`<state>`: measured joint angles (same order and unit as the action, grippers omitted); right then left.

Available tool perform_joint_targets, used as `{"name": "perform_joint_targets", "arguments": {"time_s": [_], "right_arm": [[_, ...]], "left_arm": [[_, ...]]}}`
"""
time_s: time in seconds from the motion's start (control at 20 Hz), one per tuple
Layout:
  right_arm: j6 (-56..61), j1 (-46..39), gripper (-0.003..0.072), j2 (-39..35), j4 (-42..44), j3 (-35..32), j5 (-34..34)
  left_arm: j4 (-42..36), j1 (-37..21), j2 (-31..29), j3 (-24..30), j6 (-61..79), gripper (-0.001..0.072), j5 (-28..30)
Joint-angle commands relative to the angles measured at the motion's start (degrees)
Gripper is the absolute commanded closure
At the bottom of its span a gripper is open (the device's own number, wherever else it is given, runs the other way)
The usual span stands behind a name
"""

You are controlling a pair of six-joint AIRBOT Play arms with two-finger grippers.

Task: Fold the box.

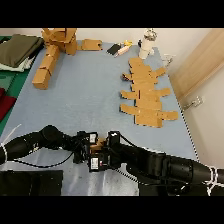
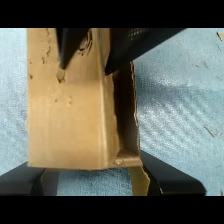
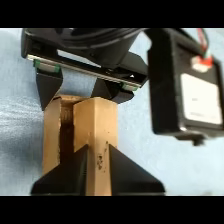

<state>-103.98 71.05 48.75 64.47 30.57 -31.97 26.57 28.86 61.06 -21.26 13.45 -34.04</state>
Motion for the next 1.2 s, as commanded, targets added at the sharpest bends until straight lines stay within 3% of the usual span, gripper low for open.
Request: {"name": "perform_joint_targets", "arguments": {"time_s": [0.0, 0.45, 0.65, 0.85, 0.9, 1.0, 1.15], "right_arm": [[0.04, 0.02, 0.0526, 1.31, 1.25, 0.00, 0.04], [-5.60, 0.13, 0.0525, 1.99, 17.86, -0.02, -0.17], [-4.72, 0.00, 0.0522, -0.31, 17.90, 0.81, -1.31], [16.26, -0.37, 0.0529, -8.83, 22.53, 1.25, -11.19], [23.32, -0.37, 0.0656, -10.78, 27.21, -0.35, -12.33], [36.00, -0.37, 0.0683, -13.75, 38.58, -5.84, -6.19], [55.69, -0.39, 0.0683, -15.23, 45.03, -15.78, 14.91]], "left_arm": [[0.02, -0.02, -0.02, 0.00, 0.00, 0.0150, 0.00], [0.02, 0.00, -0.02, 0.00, 0.00, 0.0150, 0.00], [0.02, -0.02, -0.02, 0.00, 0.00, 0.0150, 0.00], [0.02, 0.00, -0.02, 0.00, 0.00, 0.0149, 0.00], [0.02, 0.00, -0.04, 0.00, 0.00, 0.0149, 0.00], [0.02, -0.02, -0.02, 0.00, 0.00, 0.0149, 0.00], [0.02, 0.00, -0.04, 0.00, 0.00, 0.0149, -0.04]]}}
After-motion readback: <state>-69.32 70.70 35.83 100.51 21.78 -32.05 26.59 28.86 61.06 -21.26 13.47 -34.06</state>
